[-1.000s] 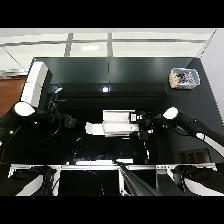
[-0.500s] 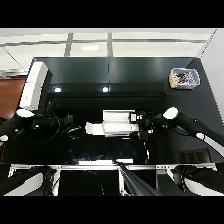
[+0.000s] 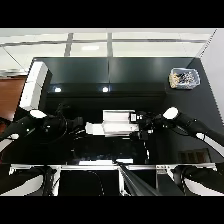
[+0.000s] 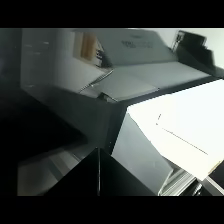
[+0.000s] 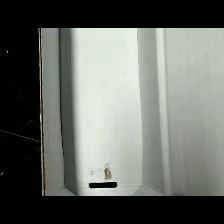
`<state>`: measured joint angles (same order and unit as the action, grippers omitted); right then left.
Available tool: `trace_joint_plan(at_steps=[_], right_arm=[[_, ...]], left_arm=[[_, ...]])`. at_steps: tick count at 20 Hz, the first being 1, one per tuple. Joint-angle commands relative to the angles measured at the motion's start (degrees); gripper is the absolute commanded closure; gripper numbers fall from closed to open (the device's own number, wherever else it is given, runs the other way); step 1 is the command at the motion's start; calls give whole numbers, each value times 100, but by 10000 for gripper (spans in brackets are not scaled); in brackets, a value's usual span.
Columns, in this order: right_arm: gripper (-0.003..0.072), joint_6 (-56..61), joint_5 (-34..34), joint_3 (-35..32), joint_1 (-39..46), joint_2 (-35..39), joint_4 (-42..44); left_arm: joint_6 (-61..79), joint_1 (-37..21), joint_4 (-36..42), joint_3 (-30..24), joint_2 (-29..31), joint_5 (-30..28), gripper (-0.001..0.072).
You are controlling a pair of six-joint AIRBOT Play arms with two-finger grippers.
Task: Fold the box and place the chain.
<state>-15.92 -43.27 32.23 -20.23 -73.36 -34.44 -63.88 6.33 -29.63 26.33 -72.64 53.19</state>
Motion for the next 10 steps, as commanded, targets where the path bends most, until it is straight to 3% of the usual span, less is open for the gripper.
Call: trace_joint_plan(at_steps=[1,4,9,10], right_arm=[[458,2,-2,2,0,-2,0],[458,2,-2,2,0,-2,0],[458,2,-2,2,0,-2,0],[457,2,-2,2,0,-2,0]], left_arm=[[240,330,280,2,-179,-74,685],[426,400,671,9,-295,-17,685],[439,400,664,334,-295,332,683],[431,402,654,426,-295,435,656]])
